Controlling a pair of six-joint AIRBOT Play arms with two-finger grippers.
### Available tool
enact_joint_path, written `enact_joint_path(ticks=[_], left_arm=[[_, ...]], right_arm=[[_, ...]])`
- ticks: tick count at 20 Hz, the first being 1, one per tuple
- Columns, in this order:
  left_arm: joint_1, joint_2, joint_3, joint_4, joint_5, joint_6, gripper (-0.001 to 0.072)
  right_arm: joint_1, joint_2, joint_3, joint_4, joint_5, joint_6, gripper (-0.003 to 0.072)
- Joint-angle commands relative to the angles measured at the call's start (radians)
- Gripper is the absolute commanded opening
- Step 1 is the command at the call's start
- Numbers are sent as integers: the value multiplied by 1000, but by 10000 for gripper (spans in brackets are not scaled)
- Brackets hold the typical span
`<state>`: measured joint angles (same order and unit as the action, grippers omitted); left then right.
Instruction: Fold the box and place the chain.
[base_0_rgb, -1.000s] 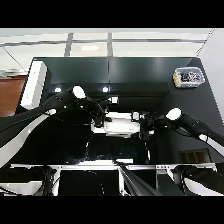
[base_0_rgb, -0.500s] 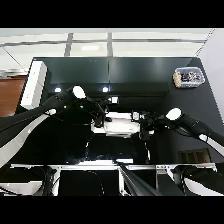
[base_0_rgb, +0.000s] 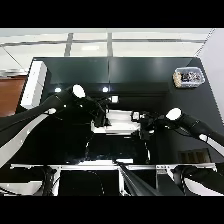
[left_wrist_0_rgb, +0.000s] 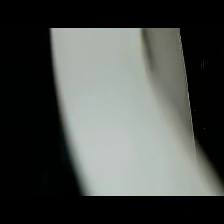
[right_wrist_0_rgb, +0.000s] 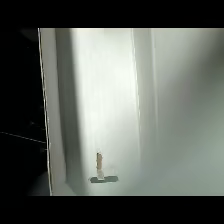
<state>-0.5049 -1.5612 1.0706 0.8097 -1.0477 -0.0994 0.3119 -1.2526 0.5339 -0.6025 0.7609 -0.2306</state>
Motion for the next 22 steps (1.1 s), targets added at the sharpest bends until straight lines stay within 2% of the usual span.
enact_joint_path(ticks=[1,5,7,8,9,11,13,14,15,18,20,22], left_arm=[[31,46,31,137,-60,-211,609],[110,193,33,386,-140,-513,638],[166,277,33,427,-203,-677,611],[195,310,33,420,-261,-730,400],[218,329,32,406,-330,-745,30],[243,340,8,293,-454,-805,26],[226,342,-96,82,-457,-874,25],[206,343,-171,-21,-431,-857,25],[189,348,-239,-118,-365,-815,24],[173,367,-424,-562,4,-669,27],[173,355,-464,-750,107,-472,27],[164,333,-462,-832,153,-375,27]], right_arm=[[1,-1,0,0,2,1,421],[0,-1,0,0,2,1,421],[1,-1,0,0,2,1,421],[1,-1,0,0,2,1,421],[1,-1,0,0,2,1,421],[1,-1,0,0,2,1,421],[1,-1,0,0,2,1,421],[1,-1,0,0,2,1,421],[1,-1,0,0,2,1,421],[1,-1,0,0,9,0,421],[1,-1,0,0,9,0,421],[1,-1,0,0,8,0,421]])
